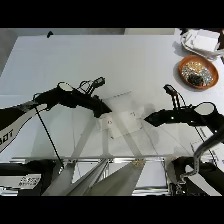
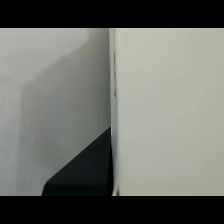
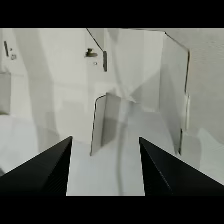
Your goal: Fold the box and place the chain.
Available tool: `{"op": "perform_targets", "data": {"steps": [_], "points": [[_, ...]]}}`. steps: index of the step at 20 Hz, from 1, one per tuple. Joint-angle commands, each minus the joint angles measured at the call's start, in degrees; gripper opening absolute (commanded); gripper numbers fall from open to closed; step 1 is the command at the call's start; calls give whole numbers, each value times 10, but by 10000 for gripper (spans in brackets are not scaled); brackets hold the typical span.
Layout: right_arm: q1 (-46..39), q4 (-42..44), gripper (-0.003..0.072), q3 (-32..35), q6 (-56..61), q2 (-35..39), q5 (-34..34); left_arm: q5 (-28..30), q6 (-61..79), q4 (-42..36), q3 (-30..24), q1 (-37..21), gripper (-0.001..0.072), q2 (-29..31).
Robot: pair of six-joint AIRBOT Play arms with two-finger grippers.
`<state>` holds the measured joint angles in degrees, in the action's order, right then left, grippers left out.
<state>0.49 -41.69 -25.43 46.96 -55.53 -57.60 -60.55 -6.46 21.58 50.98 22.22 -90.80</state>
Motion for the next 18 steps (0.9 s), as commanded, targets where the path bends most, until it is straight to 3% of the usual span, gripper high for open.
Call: {"op": "perform_targets", "data": {"steps": [1,5,8,11,13,15,18], "points": [[0,-8,472,-34,43,0,-62,-17,64,3,8,0,6,40],[0,-39,465,-107,84,0,-165,-24,103,100,8,16,2,103],[0,-89,462,-157,126,0,-260,-39,103,151,8,45,1,114],[0,-129,460,-172,144,0,-329,12,122,154,8,89,0,114],[0,-166,424,-172,148,0,-348,73,134,152,13,116,0,112],[0,-204,308,-172,147,0,-339,104,141,149,26,125,0,101],[0,-231,297,-172,147,0,-308,133,142,124,37,124,0,78]]}}
